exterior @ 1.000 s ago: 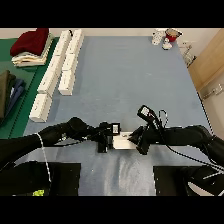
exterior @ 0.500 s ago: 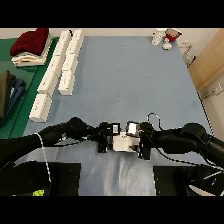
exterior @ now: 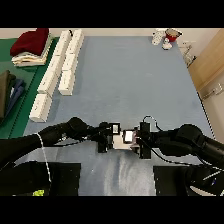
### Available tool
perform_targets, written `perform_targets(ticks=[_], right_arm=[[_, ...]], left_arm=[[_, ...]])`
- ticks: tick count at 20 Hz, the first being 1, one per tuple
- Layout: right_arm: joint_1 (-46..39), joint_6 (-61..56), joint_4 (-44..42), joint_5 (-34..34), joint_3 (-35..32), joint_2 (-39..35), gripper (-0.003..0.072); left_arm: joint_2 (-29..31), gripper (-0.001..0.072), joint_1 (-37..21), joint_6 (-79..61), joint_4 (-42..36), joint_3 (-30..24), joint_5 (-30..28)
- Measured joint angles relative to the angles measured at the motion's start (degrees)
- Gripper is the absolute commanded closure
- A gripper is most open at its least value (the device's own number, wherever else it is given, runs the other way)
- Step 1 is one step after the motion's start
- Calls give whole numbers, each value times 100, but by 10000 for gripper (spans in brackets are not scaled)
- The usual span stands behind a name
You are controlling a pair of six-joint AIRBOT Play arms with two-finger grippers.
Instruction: Fold the box.
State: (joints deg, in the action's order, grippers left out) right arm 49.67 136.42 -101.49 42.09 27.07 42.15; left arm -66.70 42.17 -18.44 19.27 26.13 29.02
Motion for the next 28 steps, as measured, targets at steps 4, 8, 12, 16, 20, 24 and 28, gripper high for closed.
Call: perform_targets(ticks=[4, 8, 12, 16, 20, 24, 28], right_arm=[[4, 151, 103, -85, -9, 2, 254], [11, 195, 136, -133, -31, -13, 262], [9, 208, 133, -181, -33, -160, 261], [9, 208, 133, -234, -33, -299, 262], [9, 210, 267, -422, -33, -337, 262], [9, 210, 361, -507, -33, -216, 420], [9, 210, 334, -516, -35, -109, 528]], left_arm=[[0, 356, 0, 4, -4, 2, -11], [0, 356, 0, 7, -7, 2, -15], [0, 357, 0, -2, -2, 2, -4], [0, 357, 0, -2, 2, 4, 2], [0, 356, 0, -2, 0, 4, 4], [0, 357, 0, 2, -2, 4, 7], [0, 357, -13, 7, -4, 4, -13]])
